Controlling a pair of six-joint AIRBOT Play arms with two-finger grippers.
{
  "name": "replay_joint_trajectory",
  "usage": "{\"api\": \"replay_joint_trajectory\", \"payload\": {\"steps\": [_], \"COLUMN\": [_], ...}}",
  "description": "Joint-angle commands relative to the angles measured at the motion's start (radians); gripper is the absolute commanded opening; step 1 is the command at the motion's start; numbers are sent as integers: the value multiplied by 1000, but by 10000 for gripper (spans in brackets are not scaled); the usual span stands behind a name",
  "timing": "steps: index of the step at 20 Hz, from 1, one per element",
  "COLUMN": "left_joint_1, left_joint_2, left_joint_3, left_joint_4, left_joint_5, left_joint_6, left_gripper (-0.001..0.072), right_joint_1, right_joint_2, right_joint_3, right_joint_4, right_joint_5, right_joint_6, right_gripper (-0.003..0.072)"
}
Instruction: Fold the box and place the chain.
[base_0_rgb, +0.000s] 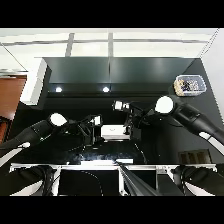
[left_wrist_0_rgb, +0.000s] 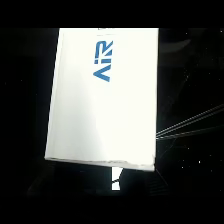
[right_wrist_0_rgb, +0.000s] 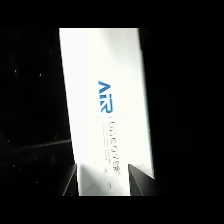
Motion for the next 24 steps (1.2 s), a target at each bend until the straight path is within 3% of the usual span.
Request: {"api": "replay_joint_trajectory", "payload": {"steps": [1, 3, 4, 5, 8, 11, 16, 24], "left_joint_1": [0, 0, 0, 0, 0, 0, 0, 0], "left_joint_2": [0, 0, 0, 0, 0, 0, 0, 0], "left_joint_3": [1, 1, 1, 1, 1, 1, 1, 1], "left_joint_4": [0, 0, 0, 1, 1, 1, 0, 0], "left_joint_5": [0, 0, 0, 1, 1, 1, 1, 1], "left_joint_6": [0, 0, 0, 0, 0, 0, 0, 0], "left_gripper": [400, 400, 400, 400, 400, 400, 402, 402], "right_joint_1": [-48, -109, -131, -141, -142, -141, -141, -141], "right_joint_2": [71, 91, 91, 91, 58, -34, -128, -130], "right_joint_3": [10, 6, -23, -69, -184, -186, -186, -186], "right_joint_4": [3, 14, 62, 134, 390, 507, 484, 419], "right_joint_5": [44, 141, 182, 178, 21, -47, -69, -98], "right_joint_6": [209, 412, 460, 463, 500, 500, 507, 522], "right_gripper": [385, 370, 121, 11, 9, 10, 10, 10]}}
